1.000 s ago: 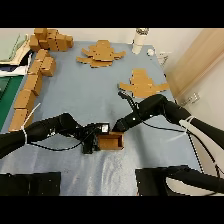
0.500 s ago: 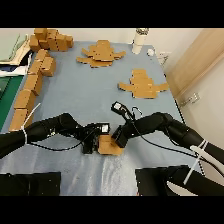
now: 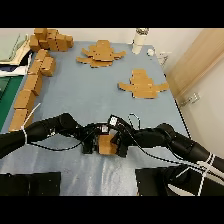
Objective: Fold the box.
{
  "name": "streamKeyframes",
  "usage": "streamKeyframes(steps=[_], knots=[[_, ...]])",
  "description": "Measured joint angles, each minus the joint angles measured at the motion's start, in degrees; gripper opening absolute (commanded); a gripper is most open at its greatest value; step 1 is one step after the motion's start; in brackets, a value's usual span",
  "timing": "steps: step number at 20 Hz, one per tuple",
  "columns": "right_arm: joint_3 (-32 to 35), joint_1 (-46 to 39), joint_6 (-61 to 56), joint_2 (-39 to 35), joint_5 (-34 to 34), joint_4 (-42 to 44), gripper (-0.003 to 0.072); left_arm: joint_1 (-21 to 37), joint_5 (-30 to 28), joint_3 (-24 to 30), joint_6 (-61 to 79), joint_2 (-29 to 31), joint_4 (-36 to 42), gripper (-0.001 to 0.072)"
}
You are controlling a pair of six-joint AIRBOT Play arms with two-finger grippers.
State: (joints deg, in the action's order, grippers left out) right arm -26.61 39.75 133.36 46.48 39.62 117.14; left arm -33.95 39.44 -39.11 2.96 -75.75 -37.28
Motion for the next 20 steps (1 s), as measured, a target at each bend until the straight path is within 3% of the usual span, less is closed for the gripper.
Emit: streamKeyframes(steps=[12, 13, 15, 18, 19, 20], knots=[[0.46, 3.02, 5.77, -1.49, -1.4, -4.37, 0.0006, 0.0, 0.0, 0.0, 0.0, 0.0, 0.0, 0.0291], [0.46, 3.06, 5.81, -1.51, -1.42, -4.7, 0.0028, 0.0, 0.0, 0.0, 0.0, 0.0, 0.0, 0.0291], [0.46, 3.43, 6.29, -1.7, -1.62, -5.62, 0.0216, 0.0, 0.0, 0.0, -0.02, 0.0, 0.0, 0.0291], [0.48, 4.72, 7.67, -2.21, -1.44, -6.54, 0.0268, 0.0, 0.0, 0.0, -0.02, 0.0, 0.0, 0.0291], [0.48, 5.2, 7.87, -2.34, -1.4, -6.71, 0.0374, 0.0, 0.02, 0.0, -0.02, 0.0, 0.0, 0.0291], [0.48, 5.55, 8.17, -2.43, -1.44, -7.17, 0.0407, 0.0, 0.0, 0.0, -0.02, 0.0, 0.0, 0.0291]])
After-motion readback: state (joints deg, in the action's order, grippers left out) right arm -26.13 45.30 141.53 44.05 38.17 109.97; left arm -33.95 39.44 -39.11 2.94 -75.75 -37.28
